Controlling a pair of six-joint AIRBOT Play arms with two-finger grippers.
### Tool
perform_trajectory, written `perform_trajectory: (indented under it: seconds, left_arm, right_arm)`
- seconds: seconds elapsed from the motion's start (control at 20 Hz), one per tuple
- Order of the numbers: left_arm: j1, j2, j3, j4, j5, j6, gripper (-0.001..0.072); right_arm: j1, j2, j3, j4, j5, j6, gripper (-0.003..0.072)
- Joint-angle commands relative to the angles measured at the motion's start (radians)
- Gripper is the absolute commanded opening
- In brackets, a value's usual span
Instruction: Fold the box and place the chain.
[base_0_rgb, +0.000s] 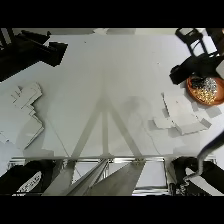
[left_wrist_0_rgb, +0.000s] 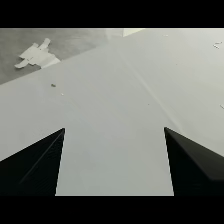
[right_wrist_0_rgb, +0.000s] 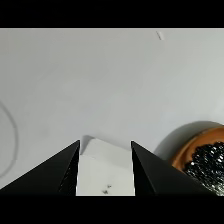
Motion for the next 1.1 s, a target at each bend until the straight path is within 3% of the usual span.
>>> perform_trajectory:
  seconds: [0.0,0.15,0.25,0.45,0.75,1.05]
  left_arm:
    - [0.0,0.001,0.001,0.0,0.0,0.0,0.0696]
    - [0.0,0.001,0.001,0.0,0.0,0.0,0.0696]
    - [0.0,0.001,0.001,0.0,0.0,0.0,0.0696]
    - [0.0,0.001,0.001,0.0,0.0,0.0,0.0696]
    - [0.0,0.001,0.001,0.0,0.0,0.0,0.0696]
    - [0.0,0.0,0.001,0.0,0.0,0.0,0.0696]
  right_arm:
    - [-0.148,0.0,0.044,-0.063,0.07,0.005,0.0364]
    - [-0.38,-0.016,0.044,-0.063,0.172,-0.068,0.0372]
    - [-0.541,-0.051,0.043,-0.059,0.226,-0.094,0.0416]
    - [-0.782,-0.163,0.043,0.076,0.222,-0.118,0.042]
    - [-0.863,-0.392,0.043,0.016,0.296,-0.217,0.042]
    - [-0.908,-0.488,0.044,0.023,0.304,-0.258,0.0417]
